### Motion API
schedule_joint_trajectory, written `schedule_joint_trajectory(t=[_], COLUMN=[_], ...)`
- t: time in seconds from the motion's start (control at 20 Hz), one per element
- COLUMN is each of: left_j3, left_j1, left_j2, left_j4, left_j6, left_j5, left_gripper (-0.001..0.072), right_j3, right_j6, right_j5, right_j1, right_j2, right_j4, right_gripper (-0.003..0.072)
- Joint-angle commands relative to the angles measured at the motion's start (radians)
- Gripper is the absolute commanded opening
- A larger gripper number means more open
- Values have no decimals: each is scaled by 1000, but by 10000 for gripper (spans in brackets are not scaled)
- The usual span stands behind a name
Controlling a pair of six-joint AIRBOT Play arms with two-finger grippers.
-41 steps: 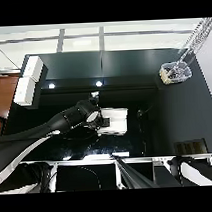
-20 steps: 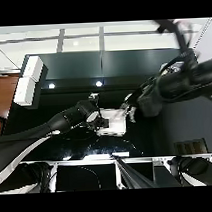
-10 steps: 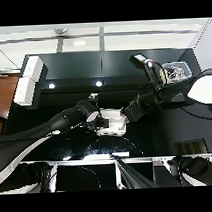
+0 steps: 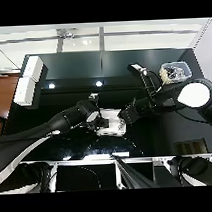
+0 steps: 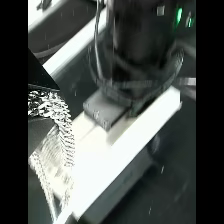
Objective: Fold the box and place the chain.
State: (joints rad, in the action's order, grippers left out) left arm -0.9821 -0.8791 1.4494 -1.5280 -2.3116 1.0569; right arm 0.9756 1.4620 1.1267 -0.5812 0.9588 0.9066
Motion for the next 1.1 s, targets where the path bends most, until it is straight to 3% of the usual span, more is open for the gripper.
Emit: schedule_joint_trajectory(t=[0.0, 0.15, 0.35, 0.55, 0.75, 0.8, 0.85, 0.9, 0.95, 1.05], left_j3=[1, 1, 1, 1, 1, 1, 1, 1, 1, 1], left_j1=[0, 0, 0, 0, 0, 0, 0, 0, 0, 0], left_j2=[0, 0, 0, 0, 0, 0, 0, 0, 0, 0], left_j4=[0, 0, 0, 0, 0, 0, 0, -1, -1, 0], left_j6=[0, 0, 0, 0, 0, 0, 0, 0, 0, 0], left_j5=[0, 0, 0, -1, 1, 0, 0, 0, 0, 0], left_gripper=[32, 32, 32, 32, 32, 32, 32, 32, 32, 32], right_j3=[-3, -3, -24, -122, -140, -140, -140, -138, -139, -139], right_j6=[-53, -57, -3, -3, -8, -8, -8, -8, -16, -23], right_j5=[-9, -10, -13, -94, -150, -156, -151, -125, -82, 1], right_j1=[0, 0, 0, -1, 0, 0, 3, 16, 42, 127], right_j2=[1, 1, 2, 17, 55, 58, 58, 58, 52, 21], right_j4=[-148, -145, 32, 5, -8, -8, -8, -9, 0, 83], right_gripper=[38, 38, 38, 39, 39, 105, 352, 502, 468, 469])
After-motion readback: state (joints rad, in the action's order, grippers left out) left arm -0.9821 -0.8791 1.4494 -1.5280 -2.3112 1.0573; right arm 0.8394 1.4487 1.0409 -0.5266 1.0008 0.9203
